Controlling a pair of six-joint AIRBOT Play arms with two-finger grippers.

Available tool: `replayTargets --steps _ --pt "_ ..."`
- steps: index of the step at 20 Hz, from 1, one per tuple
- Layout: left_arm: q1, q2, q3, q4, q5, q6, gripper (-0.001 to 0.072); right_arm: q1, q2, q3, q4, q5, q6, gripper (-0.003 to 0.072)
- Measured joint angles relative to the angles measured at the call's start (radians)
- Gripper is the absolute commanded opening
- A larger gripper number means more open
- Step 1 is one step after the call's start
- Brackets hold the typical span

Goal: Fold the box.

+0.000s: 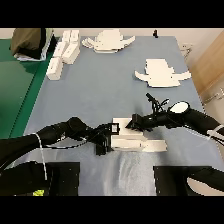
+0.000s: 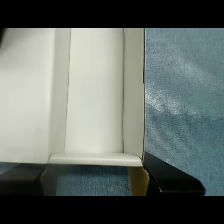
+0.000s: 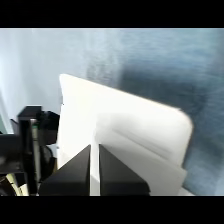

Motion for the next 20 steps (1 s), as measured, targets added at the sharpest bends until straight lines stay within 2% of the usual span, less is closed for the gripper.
replayTargets --steps 6,13,16,20 --pt "0.0 0.0 0.0 -0.001 0.0 -0.001 0.0512 0.006 -0.081 0.008 -0.032 -0.015 -0.063 0.008" --pt "0.0 0.0 0.0 0.001 -0.002 0.002 0.0513 0.007 -0.089 0.013 -0.042 0.001 -0.108 0.008" --pt "-0.002 0.0 0.0 0.002 -0.004 0.003 0.0512 0.007 -0.044 0.032 -0.034 0.029 -0.145 0.0079" --pt "-0.001 0.0 0.0 0.0 0.003 0.002 0.0512 0.007 0.113 0.071 -0.084 0.045 -0.163 0.0079"
